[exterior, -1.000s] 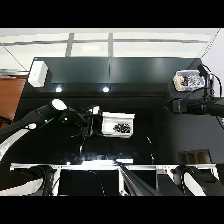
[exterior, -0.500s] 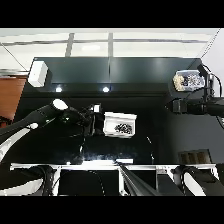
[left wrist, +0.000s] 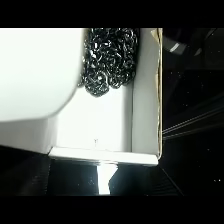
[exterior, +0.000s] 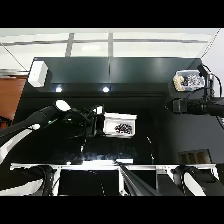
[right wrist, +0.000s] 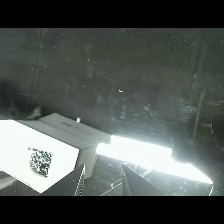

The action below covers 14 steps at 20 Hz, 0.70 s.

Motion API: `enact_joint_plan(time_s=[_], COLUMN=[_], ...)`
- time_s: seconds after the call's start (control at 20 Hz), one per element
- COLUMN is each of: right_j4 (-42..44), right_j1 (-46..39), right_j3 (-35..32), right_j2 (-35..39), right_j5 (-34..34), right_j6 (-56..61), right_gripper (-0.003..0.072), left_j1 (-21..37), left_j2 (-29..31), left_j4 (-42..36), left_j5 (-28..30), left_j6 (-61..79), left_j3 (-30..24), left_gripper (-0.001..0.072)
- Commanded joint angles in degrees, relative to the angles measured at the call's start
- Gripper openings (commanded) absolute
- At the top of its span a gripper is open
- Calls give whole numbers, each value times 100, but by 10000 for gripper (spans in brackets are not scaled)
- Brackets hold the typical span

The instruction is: Fold the box and place the chain.

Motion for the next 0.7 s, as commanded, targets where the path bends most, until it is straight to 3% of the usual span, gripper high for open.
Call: enact_joint_plan(time_s=[0.0, 0.05, 0.15, 0.3, 0.4, 0.45, 0.5, 0.65], right_j4=[-2, 0, 17, 866, 1025, 999, 1005, 986], right_j1=[-2, -2, 0, 339, 876, 1156, 1416, 2129], right_j3=[-2, -2, -31, -101, -101, -101, -101, -101], right_j2=[0, 0, -2, -68, -164, -258, -369, -820], right_j5=[2, 15, 26, -101, -560, -870, -1108, -1860], right_j6=[0, 0, 0, 592, 586, 584, 566, 166], right_gripper=[278, 278, 277, 278, 280, 414, 720, 720], left_j1=[-68, -68, -68, -68, -68, -68, -68, -68], left_j2=[-2, -2, -2, -2, -2, -2, -2, -2], left_j4=[48, 48, 55, 57, 55, 55, 55, 57], left_j5=[83, 85, 85, 85, 85, 85, 85, 83], left_j6=[15, 15, 15, 15, 13, 15, 15, 15], left_j3=[7, 7, 4, 4, 4, 4, 4, 4], left_gripper=[709, 670, 463, 459, 459, 459, 459, 460])
